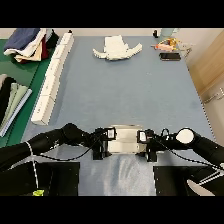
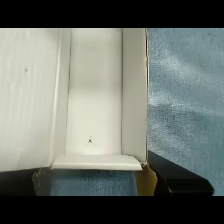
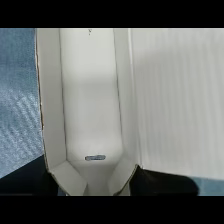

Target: Fold the box.

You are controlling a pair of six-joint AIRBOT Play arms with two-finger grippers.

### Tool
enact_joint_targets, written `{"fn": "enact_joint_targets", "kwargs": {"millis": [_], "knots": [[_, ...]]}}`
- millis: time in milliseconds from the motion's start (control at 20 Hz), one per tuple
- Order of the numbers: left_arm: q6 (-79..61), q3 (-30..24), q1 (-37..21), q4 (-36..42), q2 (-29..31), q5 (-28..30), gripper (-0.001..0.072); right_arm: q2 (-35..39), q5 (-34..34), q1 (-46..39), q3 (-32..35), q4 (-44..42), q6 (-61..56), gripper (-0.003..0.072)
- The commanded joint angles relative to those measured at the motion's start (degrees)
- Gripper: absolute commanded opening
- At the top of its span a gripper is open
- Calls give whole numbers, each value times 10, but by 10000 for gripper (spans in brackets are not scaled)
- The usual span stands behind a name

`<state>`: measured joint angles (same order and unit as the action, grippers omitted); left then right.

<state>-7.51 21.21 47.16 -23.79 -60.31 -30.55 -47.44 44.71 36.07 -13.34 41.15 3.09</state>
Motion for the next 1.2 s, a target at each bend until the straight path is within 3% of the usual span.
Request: {"fn": "enact_joint_targets", "kwargs": {"millis": [0, 800, 900, 1150], "knots": [[-6, 1, 0, 6, -1, 0, 692, 0, 0, 0, 0, 0, 0, 513], [-7, -6, 10, 4, -1, 7, 689, 0, 0, 0, 0, 0, 0, 513], [-6, -5, 24, -2, -3, 16, 495, 0, 0, 0, 0, 0, 0, 513], [-4, -4, 28, -6, -4, 17, 497, 0, 0, 0, 0, 0, 0, 513]]}}
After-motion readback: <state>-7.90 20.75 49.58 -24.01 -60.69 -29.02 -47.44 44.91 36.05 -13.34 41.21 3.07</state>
